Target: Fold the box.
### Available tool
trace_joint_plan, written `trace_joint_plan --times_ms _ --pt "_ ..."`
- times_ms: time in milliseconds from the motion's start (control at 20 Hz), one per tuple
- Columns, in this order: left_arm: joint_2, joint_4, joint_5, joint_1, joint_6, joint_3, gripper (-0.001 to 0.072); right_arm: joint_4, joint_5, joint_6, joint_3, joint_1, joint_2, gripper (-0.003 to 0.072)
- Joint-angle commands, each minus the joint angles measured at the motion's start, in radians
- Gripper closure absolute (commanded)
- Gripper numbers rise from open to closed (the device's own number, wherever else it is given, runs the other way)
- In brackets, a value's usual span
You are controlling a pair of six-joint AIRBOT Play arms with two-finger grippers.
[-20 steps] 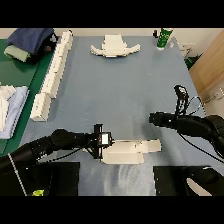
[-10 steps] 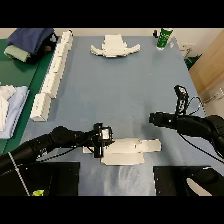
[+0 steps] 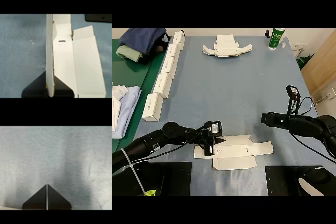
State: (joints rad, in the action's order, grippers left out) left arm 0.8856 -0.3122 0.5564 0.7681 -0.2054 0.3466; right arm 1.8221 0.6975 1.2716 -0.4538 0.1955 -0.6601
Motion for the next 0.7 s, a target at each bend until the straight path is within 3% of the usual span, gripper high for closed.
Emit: trace_joint_plan --times_ms 0,200,450,650 --pt "0.025 -0.01 0.04 -0.003 -0.015 -0.001 0.0696 0.0 0.003 0.0 0.0 0.0 0.0 0.0671" --pt "0.025 -0.048 0.105 -0.003 -0.009 -0.001 0.0695 0.0 0.008 0.0 0.0 0.0 0.0 0.0671" --pt "0.024 -0.063 0.105 -0.003 0.004 -0.001 0.0695 0.001 0.027 0.0 0.0 -0.001 0.0 0.0675" --pt "0.024 -0.063 0.106 -0.003 0.004 -0.001 0.0695 0.047 0.152 0.004 0.0 0.012 0.001 0.0683"
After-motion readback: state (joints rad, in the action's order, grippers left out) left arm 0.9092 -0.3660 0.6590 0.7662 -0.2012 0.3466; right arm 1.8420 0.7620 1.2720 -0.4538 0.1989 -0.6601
